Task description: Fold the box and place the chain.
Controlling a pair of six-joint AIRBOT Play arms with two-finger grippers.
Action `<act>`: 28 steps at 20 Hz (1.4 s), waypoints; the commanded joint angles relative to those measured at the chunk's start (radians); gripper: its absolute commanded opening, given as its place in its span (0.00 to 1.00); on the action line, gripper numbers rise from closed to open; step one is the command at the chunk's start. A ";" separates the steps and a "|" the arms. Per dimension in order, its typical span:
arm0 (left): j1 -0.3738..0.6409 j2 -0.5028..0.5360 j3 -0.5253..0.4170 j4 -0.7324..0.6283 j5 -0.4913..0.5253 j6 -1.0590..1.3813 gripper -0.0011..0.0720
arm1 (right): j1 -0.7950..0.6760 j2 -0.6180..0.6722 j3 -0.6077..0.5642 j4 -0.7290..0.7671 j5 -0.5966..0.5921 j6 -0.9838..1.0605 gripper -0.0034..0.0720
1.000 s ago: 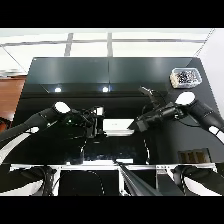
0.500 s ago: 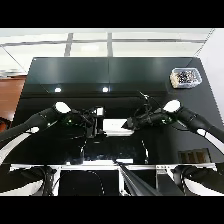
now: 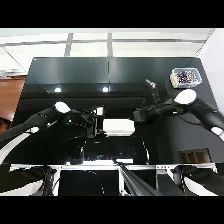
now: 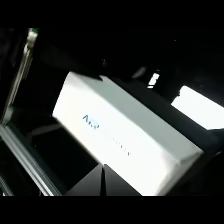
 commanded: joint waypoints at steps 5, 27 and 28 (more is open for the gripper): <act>0.023 0.101 0.056 0.154 -0.023 -0.159 1.00 | -0.282 0.235 0.063 -0.104 0.159 0.011 0.06; -0.186 -0.215 0.473 0.188 -0.227 -0.412 0.99 | -0.298 0.239 0.062 -0.108 0.061 -0.017 0.06; -0.189 -0.215 0.473 0.225 -0.230 -0.413 0.99 | -0.298 0.239 0.062 -0.108 0.058 -0.017 0.06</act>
